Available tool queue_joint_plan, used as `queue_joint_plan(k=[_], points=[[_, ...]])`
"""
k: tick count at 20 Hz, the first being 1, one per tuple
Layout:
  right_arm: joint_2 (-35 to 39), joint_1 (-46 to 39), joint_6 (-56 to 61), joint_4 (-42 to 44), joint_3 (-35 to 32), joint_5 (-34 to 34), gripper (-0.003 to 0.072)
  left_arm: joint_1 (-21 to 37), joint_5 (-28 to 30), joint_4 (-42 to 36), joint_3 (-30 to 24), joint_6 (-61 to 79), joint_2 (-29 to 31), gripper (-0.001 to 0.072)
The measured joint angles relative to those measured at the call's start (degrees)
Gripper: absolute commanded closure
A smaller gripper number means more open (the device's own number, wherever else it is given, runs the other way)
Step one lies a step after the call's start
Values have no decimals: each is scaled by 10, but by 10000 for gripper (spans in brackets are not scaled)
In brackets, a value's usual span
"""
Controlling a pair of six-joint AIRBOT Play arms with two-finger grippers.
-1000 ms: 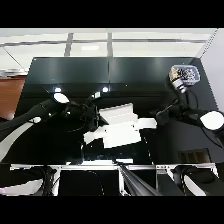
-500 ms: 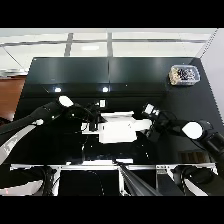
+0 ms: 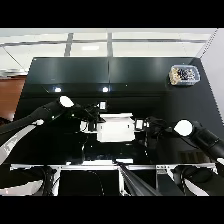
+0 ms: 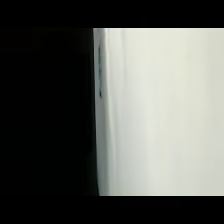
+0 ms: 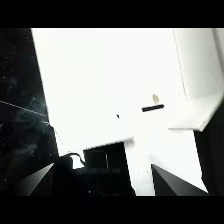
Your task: Fold the box and place the chain.
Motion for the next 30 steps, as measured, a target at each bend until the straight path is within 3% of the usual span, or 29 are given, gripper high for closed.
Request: queue_joint_plan(k=[5, 19, 30], points=[[-24, 33, -19, 45, 0, -47, -17, 0, 0, 1, 0, 0, 0, 685], [-64, 66, -62, 88, 11, -88, -17, 0, 0, 1, 0, 0, 0, 685], [-65, 23, -66, 63, 55, -87, -18, 0, 0, 1, 0, -1, 0, 686]])
